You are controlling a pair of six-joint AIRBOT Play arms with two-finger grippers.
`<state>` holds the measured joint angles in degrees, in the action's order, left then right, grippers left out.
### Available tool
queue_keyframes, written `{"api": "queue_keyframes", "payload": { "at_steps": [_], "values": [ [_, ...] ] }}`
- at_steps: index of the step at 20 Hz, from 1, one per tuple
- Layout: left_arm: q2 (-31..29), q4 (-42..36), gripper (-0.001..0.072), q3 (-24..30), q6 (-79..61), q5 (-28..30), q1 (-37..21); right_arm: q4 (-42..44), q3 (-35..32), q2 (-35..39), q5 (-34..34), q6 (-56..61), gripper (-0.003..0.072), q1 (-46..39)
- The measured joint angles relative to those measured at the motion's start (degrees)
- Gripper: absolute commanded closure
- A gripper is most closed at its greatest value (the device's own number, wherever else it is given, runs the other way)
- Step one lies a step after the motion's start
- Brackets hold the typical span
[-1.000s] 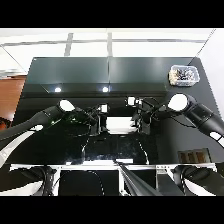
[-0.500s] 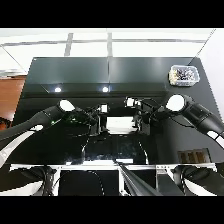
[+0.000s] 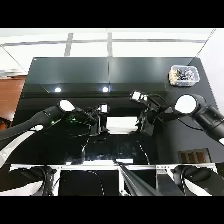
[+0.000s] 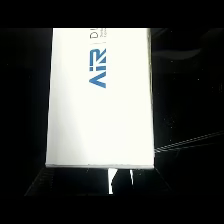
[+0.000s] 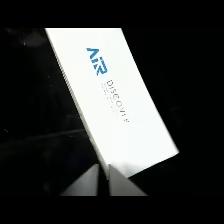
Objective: Fold the box and place the chain.
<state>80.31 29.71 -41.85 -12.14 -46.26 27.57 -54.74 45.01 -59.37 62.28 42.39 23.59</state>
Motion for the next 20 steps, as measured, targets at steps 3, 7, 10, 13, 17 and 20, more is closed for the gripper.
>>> {"api": "queue_keyframes", "payload": {
  "at_steps": [3, 7, 10, 13, 17, 20],
  "values": [
    [0.0, 0.0, 0.0357, 0.0, 0.0, 0.0, 0.0, 10.2, -4.4, -0.1, -2.9, 6.9, 0.0674, 0.0],
    [0.0, 0.0, 0.0357, 0.0, 0.0, 0.0, 0.0, 29.0, -8.9, -3.7, -9.5, 8.4, 0.0674, 0.0],
    [0.0, 0.0, 0.0357, 0.0, 0.0, -0.2, 0.0, 36.0, -10.0, -7.2, -12.4, 8.4, 0.0672, 0.0],
    [0.0, 0.0, 0.0357, 0.0, -0.1, -0.2, 0.0, 37.2, -10.4, -10.4, -13.7, 8.7, 0.0672, 0.0],
    [0.0, 0.2, 0.0357, 0.0, -0.3, 0.0, 0.0, 36.3, -10.6, -12.3, -14.4, 9.9, 0.0672, 0.0],
    [0.0, 0.2, 0.0357, 0.0, -0.2, 0.0, 0.0, 35.2, -10.1, -12.3, -14.0, 8.9, 0.0672, -0.3]
  ]
}}
